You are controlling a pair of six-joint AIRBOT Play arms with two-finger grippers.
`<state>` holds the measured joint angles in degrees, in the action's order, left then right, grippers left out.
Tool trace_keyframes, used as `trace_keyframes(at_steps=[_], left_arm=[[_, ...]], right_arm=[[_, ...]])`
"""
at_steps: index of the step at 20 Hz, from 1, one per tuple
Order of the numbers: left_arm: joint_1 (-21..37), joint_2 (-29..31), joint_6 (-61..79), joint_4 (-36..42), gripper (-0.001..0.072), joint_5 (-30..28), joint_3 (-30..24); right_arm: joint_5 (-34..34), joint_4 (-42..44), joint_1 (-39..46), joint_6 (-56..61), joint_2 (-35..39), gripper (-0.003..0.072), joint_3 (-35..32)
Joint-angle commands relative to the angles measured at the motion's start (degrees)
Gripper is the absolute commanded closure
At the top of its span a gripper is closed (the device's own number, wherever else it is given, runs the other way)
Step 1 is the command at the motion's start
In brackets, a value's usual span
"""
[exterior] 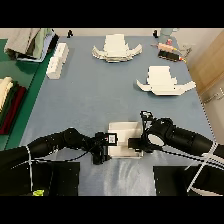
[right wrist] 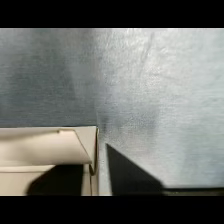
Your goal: Fold the box.
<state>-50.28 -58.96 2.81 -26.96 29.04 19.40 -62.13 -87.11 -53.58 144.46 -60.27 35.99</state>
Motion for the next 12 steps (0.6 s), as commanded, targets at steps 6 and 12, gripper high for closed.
trace_keyframes(at_steps=[6,12], left_arm=[[0.0,0.0,0.2,0.0,0.0239,0.0,0.0],[0.0,0.0,0.2,0.0,0.0239,0.0,0.0]], right_arm=[[-0.9,4.4,0.0,-5.0,0.5,0.0157,0.5],[-7.3,-0.5,0.0,-5.0,8.9,0.0167,6.4]])
